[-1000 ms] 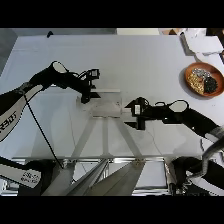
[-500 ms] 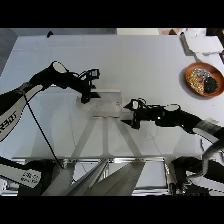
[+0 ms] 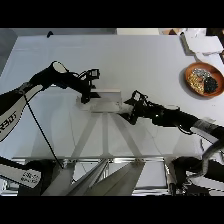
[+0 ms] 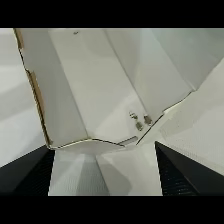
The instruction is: Fold the box and place the chain.
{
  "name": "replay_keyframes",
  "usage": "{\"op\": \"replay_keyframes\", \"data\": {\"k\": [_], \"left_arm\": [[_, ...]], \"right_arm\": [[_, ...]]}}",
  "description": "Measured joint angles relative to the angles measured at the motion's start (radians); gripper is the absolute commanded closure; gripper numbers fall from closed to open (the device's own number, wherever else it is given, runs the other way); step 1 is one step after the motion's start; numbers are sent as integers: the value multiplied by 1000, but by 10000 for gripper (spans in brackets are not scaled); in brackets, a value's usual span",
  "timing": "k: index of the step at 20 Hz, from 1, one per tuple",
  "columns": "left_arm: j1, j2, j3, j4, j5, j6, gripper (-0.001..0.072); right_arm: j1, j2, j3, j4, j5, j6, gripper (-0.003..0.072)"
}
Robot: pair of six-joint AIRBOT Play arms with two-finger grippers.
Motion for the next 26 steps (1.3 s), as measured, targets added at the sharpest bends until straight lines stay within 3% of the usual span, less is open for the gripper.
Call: {"op": "replay_keyframes", "data": {"k": [11,17,26], "left_arm": [[0,0,0,0,0,0,697],[0,0,0,0,0,0,697],[0,0,0,0,2,0,697]], "right_arm": [[0,0,38,23,34,46,0],[0,0,50,-159,-64,263,0],[1,-27,157,-314,-90,319,0]]}}
